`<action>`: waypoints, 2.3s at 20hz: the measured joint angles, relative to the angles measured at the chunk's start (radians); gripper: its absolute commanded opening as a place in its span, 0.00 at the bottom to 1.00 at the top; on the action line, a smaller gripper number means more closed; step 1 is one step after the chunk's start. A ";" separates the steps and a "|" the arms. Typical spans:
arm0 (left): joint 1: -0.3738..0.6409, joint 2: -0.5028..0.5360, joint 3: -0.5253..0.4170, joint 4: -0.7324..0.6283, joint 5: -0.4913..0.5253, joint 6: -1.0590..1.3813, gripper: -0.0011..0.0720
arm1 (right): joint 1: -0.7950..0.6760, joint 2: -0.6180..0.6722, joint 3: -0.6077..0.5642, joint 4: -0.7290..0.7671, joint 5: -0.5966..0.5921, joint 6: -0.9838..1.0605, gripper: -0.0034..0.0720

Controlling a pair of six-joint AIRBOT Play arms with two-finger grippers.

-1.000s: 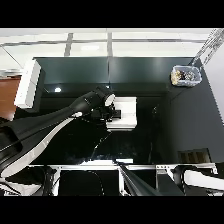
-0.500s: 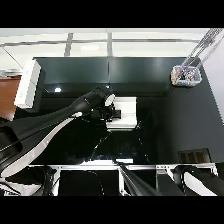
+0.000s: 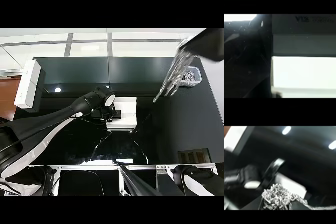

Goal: Fold the box and place the chain.

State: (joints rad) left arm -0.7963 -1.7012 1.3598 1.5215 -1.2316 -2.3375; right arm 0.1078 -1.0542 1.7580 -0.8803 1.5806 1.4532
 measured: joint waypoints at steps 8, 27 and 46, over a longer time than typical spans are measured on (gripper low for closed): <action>0.000 0.000 0.000 0.006 0.000 0.000 0.05 | 0.157 0.001 -0.397 0.063 -0.176 -0.036 0.05; 0.000 0.000 0.000 0.007 -0.003 0.000 0.05 | 0.120 0.005 -0.783 0.015 -0.452 -0.019 0.52; 0.000 0.000 0.000 0.006 -0.004 0.000 0.05 | 0.076 -0.341 -0.790 -0.813 -0.907 0.473 0.95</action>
State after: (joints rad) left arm -0.7963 -1.7012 1.3598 1.5280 -1.2354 -2.3379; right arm 0.1833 -1.3956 0.9676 -1.6936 0.6739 1.9259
